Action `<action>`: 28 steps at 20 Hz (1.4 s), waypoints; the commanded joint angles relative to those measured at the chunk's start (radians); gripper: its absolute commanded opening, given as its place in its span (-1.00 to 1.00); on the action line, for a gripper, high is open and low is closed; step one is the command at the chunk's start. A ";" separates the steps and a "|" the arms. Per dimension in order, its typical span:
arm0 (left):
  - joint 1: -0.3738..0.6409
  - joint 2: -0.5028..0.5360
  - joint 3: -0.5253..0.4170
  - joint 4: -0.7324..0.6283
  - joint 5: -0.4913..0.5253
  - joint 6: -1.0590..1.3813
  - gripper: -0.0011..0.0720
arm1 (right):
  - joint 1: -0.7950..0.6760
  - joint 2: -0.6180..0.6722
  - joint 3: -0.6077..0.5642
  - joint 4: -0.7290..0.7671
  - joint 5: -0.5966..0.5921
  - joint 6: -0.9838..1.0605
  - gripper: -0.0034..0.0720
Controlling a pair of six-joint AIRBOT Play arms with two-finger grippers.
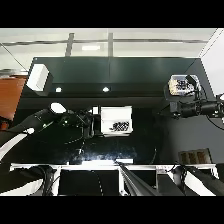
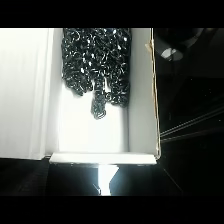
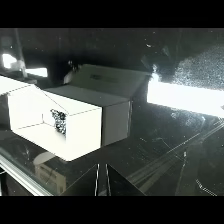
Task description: Fold the box and place the chain.
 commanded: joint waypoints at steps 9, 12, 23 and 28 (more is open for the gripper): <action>-0.001 0.000 0.001 0.002 0.001 0.001 0.37 | 0.070 0.001 0.076 0.001 -0.055 0.066 -0.76; -0.001 0.000 0.001 0.002 0.001 0.001 0.37 | 0.208 0.000 0.202 -0.057 -0.203 0.132 -0.72; -0.038 0.000 0.001 0.054 0.003 0.001 0.37 | 0.475 -0.282 0.409 -0.216 -0.254 -0.061 0.85; -0.055 0.000 0.001 0.062 0.060 -0.047 0.36 | 0.531 -0.334 0.428 -0.227 -0.253 -0.129 0.85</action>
